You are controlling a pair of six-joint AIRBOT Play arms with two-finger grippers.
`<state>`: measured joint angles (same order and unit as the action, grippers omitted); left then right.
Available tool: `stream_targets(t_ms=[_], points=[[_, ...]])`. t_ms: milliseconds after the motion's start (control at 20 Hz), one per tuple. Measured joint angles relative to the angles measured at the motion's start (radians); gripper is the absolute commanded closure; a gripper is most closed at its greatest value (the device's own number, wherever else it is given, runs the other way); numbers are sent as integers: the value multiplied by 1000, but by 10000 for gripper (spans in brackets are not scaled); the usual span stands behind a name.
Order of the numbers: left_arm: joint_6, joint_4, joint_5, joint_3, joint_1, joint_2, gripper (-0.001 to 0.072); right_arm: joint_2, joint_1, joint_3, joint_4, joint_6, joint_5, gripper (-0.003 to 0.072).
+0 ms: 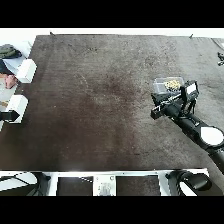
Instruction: Fold the box and place the chain.
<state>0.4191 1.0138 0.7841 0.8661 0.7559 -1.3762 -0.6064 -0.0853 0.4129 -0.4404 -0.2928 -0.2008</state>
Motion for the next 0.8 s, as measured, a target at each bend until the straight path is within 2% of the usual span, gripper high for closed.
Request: stream_targets(t_ms=[150, 350, 550, 600, 700, 750, 800], points=[[-2, 0, 18, 13, 0, 6, 20, 2, 0, 0, 3, 0, 0, 698], [-4, -10, 108, 82, 0, 31, 21, 32, 0, 0, 3, 0, 0, 697], [-21, -121, 178, 188, 0, 80, 24, 95, 0, 0, 3, 0, 3, 698], [-39, -174, 193, 219, 0, 93, 59, 114, 0, 0, 3, 0, 4, 698], [-80, -285, 227, 280, 0, 116, 405, 155, 0, 0, 3, 0, 5, 698], [-101, -337, 246, 308, -1, 127, 654, 174, 0, 0, 3, 0, 5, 697], [-122, -386, 265, 336, -8, 139, 702, 195, 0, 0, 3, 0, 7, 697]])
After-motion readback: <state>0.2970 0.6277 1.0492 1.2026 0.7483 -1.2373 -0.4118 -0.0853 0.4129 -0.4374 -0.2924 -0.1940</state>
